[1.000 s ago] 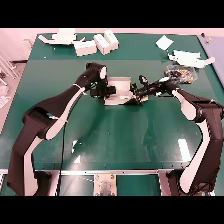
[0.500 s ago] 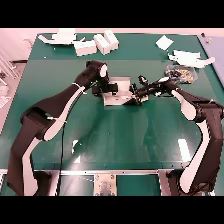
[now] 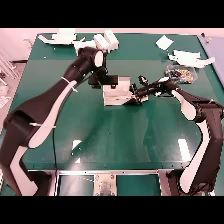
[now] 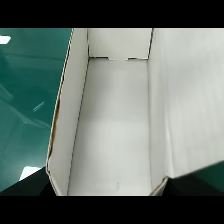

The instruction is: Fold the box and place the chain.

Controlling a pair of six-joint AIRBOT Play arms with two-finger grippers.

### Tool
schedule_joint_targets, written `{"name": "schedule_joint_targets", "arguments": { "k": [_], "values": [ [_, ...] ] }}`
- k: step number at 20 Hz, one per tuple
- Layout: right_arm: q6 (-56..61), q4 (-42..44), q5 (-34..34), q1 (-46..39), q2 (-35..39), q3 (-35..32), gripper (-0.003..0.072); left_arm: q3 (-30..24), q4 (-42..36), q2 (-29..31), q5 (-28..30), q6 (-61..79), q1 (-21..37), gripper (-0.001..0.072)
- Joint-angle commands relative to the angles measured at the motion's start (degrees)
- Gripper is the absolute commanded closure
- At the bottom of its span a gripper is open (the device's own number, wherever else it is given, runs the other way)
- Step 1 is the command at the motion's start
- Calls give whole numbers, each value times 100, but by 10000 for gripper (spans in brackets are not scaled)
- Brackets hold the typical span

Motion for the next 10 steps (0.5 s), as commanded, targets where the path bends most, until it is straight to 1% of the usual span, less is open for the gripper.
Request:
{"name": "schedule_joint_targets", "arguments": {
  "k": [1, 3, 5, 8, 10],
  "values": [
    [2, 2, 0, 0, 4, 4, 204, 0, 522, 468, -387, 1405, 4, 25],
    [2, 2, 0, 0, 4, 4, 204, -15, 811, 588, -487, 2258, 4, 26],
    [2, 2, 0, 0, 4, 4, 205, -15, 890, 612, -411, 2868, 4, 26],
    [2, 2, 0, 0, 4, 4, 204, -26, 894, 610, -87, 3416, 4, 26],
    [2, 2, 0, 0, 4, 4, 204, -26, 946, 610, -81, 3493, 4, 25]
  ]
}}
